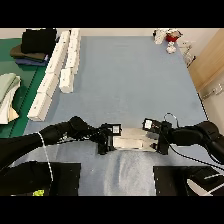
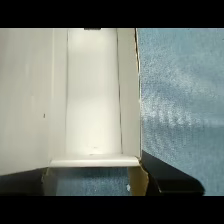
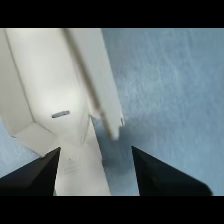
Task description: Fold the box.
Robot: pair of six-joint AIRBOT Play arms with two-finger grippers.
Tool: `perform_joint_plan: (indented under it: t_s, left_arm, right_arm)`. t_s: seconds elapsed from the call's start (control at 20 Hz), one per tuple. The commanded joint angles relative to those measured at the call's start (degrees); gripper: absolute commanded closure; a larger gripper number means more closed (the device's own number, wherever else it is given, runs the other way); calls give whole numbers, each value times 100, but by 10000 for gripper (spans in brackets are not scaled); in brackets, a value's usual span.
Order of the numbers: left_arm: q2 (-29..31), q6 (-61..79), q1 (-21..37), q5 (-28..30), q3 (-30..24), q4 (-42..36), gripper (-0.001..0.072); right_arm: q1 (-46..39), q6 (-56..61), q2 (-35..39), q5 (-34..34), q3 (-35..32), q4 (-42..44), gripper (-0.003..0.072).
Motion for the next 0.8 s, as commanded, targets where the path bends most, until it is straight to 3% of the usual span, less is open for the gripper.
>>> perform_joint_plan:
  t_s: [0.0,0.2,0.25,0.3,0.35,0.4,0.5,0.75]
  left_arm:
    - [7,4,4,7,2,0,212]
    - [7,4,4,7,2,2,211]
    - [7,7,4,7,2,0,212]
    - [7,4,4,7,2,0,211]
    - [7,4,4,7,2,0,211]
    - [7,4,4,7,2,0,211]
    - [7,4,4,7,2,2,212]
    - [7,4,4,7,2,2,211]
  right_arm:
    - [0,1869,507,-896,284,-1056,-21]
    - [2,3558,962,-1574,632,-667,-17]
    - [2,4074,1025,-1541,638,-229,65]
    - [2,4660,1038,-1471,636,404,301]
    - [26,5058,1027,-1314,619,1200,634]
    - [61,5045,962,-1060,564,1904,681]
    - [210,5051,721,-560,520,2684,681]
    - [299,5108,-345,-57,931,2695,681]
